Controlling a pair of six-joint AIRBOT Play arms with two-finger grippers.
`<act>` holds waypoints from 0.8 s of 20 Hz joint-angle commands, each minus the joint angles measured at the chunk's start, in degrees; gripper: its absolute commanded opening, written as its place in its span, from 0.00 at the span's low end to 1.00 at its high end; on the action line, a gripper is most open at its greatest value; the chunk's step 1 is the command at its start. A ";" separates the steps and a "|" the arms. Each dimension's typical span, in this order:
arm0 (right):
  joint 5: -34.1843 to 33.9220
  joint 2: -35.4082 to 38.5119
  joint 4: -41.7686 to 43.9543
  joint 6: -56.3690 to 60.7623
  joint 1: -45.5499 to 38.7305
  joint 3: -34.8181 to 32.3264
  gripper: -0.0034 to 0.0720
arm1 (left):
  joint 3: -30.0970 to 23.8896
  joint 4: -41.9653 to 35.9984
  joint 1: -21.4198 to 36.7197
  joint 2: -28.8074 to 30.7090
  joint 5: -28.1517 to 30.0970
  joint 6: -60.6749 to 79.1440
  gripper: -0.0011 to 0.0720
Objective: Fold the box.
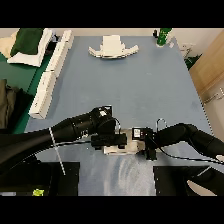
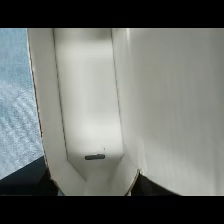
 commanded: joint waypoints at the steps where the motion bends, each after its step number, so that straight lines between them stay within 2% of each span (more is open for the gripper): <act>1: -0.02 -0.04 0.02 0.00 0.02 0.02 0.73 | 0.17 -1.16 0.04 1.25 0.17 0.98 0.89; 3: -0.02 -0.04 0.02 0.00 0.02 0.02 0.73 | 0.17 -0.85 0.04 1.51 0.09 1.14 0.89; 5: -0.02 -0.04 0.02 0.00 0.02 0.02 0.73 | 0.17 -0.13 0.04 1.51 0.13 1.27 0.51; 12: -0.02 -0.04 0.02 0.00 0.02 0.02 0.73 | 0.11 1.62 0.04 1.44 0.09 1.57 0.49; 13: -0.02 -0.04 0.02 -0.02 0.02 0.02 0.73 | 0.09 1.92 0.04 1.44 0.07 1.51 0.40; 14: -0.02 -0.04 0.02 0.00 0.02 0.02 0.73 | 0.00 2.36 0.04 1.44 0.11 1.53 0.22; 16: -0.02 -0.04 0.02 0.00 0.02 0.02 0.73 | -0.59 2.49 0.04 1.44 0.13 1.49 0.21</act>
